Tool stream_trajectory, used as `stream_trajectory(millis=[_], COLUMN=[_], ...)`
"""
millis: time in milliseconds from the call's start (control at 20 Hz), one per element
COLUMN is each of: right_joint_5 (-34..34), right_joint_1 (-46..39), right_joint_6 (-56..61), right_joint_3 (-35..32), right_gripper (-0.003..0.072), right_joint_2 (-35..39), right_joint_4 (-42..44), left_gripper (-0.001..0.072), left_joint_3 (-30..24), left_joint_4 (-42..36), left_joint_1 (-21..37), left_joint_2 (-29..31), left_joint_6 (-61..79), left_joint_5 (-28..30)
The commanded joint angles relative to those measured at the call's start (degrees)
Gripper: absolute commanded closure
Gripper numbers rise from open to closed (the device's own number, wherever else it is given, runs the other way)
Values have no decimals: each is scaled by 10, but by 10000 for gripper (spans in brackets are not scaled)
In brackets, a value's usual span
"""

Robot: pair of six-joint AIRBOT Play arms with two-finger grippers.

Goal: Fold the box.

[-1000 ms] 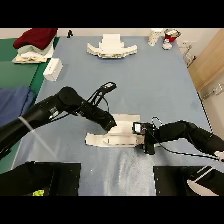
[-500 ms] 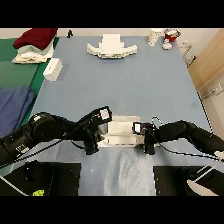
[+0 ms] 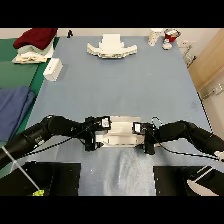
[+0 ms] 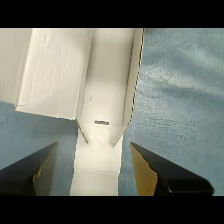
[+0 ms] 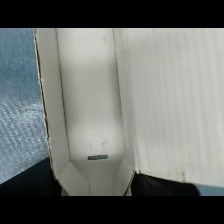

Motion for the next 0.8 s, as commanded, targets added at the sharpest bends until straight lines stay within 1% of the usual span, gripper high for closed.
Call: stream_trajectory(millis=[0, 150, 200, 250, 300, 450, 500, 550, 750], right_joint_5=[0, 0, 0, 0, 0, 0, 0, 0, 0], right_joint_1=[0, 0, 0, 0, 0, 0, 0, 0, 0], right_joint_6=[0, 0, 0, 0, 0, 0, 0, 0, 0], right_joint_3=[1, 1, 1, 1, 1, 1, 1, 1, 1], right_gripper=[177, 176, 176, 176, 176, 176, 177, 177, 176], right_joint_2=[0, 0, 0, 0, 0, 0, 0, 0, 0], right_joint_4=[0, 0, 0, 0, 0, 0, 0, 0, 0], left_gripper=[34, 36, 131, 270, 309, 311, 389, 548, 545], left_joint_3=[-4, -4, -4, -4, -4, -4, -4, -4, -4], left_joint_4=[-85, -89, -89, -89, -89, -110, -123, -129, -178], left_joint_1=[16, 16, 16, 16, 16, 16, 16, 15, 14], left_joint_2=[-61, -95, -102, -106, -111, -117, -118, -118, -119], left_joint_6=[158, 169, 169, 170, 180, 198, 202, 217, 257], left_joint_5=[6, 11, 15, 19, 21, 22, 22, 21, 30])
